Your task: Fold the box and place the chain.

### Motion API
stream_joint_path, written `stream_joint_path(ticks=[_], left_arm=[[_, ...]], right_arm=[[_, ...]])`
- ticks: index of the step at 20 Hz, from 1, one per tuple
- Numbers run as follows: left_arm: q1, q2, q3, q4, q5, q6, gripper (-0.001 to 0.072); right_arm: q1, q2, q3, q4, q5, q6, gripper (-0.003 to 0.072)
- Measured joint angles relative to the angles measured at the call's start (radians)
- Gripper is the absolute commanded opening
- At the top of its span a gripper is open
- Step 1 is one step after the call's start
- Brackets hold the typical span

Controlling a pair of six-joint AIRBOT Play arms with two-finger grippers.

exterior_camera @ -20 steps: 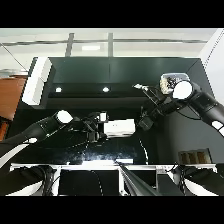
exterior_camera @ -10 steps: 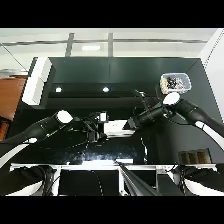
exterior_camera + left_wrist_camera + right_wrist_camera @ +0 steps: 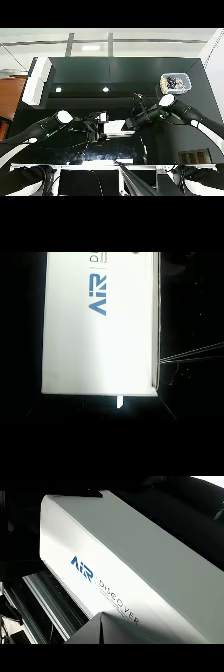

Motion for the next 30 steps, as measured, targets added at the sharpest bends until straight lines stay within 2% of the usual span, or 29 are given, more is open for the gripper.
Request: stream_joint_path(ticks=[5,9,10,11,15,17,20,23,26,30], left_arm=[[0.000,-0.001,0.000,-0.005,0.003,-0.007,0.0408],[0.000,0.000,0.000,-0.001,0.000,-0.003,0.0427],[0.000,0.002,0.000,0.000,0.000,-0.003,0.0595],[0.000,0.006,0.000,0.005,0.000,-0.003,0.0714],[0.000,0.063,0.001,0.024,0.000,-0.041,0.0714],[0.001,0.119,0.001,0.103,-0.005,-0.136,0.0714],[0.003,0.217,0.001,0.254,-0.071,-0.280,0.0714],[-0.002,0.301,0.010,0.327,-0.133,-0.384,0.0713],[-0.010,0.315,0.034,0.345,-0.148,-0.453,0.0713],[-0.043,0.241,0.084,0.304,-0.095,-0.468,0.0713]], right_arm=[[-0.018,0.025,0.018,-0.022,0.011,-0.007,0.0037],[-0.108,0.141,0.046,-0.022,0.082,-0.011,0.0037],[-0.143,0.178,0.050,-0.034,0.101,-0.002,0.0037],[-0.177,0.211,0.053,-0.039,0.110,0.005,0.0037],[-0.315,0.317,0.056,-0.062,0.187,0.026,0.0037],[-0.366,0.345,0.057,-0.067,0.218,0.029,0.0038],[-0.407,0.364,0.058,-0.082,0.236,0.030,0.0037],[-0.422,0.371,0.058,-0.086,0.241,0.029,0.0037],[-0.428,0.374,0.057,-0.088,0.233,0.030,0.0037],[-0.430,0.375,0.057,-0.089,0.229,0.029,0.0037]])
